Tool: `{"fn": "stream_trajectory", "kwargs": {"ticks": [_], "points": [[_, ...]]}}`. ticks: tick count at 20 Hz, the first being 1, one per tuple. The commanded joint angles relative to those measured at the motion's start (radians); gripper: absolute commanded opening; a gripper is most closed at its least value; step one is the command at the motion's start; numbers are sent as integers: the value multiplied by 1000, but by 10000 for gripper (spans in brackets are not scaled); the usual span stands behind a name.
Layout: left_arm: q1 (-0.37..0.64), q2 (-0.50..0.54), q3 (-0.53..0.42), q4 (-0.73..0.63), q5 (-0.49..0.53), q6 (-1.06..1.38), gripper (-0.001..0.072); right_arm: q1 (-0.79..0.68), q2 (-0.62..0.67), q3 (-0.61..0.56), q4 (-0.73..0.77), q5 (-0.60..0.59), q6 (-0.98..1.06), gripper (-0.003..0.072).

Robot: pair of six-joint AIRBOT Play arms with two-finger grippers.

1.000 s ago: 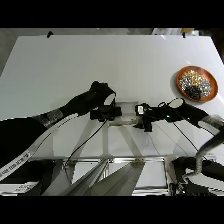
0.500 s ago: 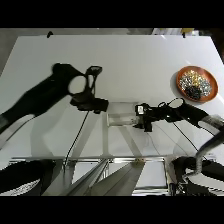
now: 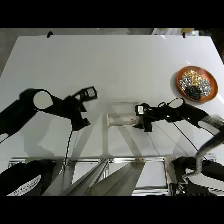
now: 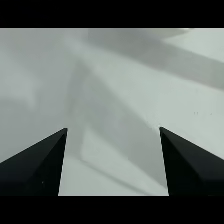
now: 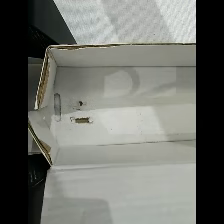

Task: Fold the box and place the chain.

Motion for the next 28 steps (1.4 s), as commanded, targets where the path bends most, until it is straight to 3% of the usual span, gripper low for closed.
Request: {"fn": "stream_trajectory", "kwargs": {"ticks": [1, 4, 5, 7, 28], "points": [[35, -133, -87, -362, 146, 722, 630, -1, 1, 0, 0, 0, 0, 399], [34, -258, -87, -543, 171, 890, 643, -1, 1, 0, 0, 0, 0, 399], [32, -284, -87, -580, 171, 928, 700, -1, 1, 0, 0, 0, 0, 399], [24, -311, -87, -593, 182, 951, 695, -1, 1, 0, 0, 0, 0, 399], [-49, -325, -87, -661, 245, 871, 705, -1, 1, 0, 0, 0, 0, 399]]}}
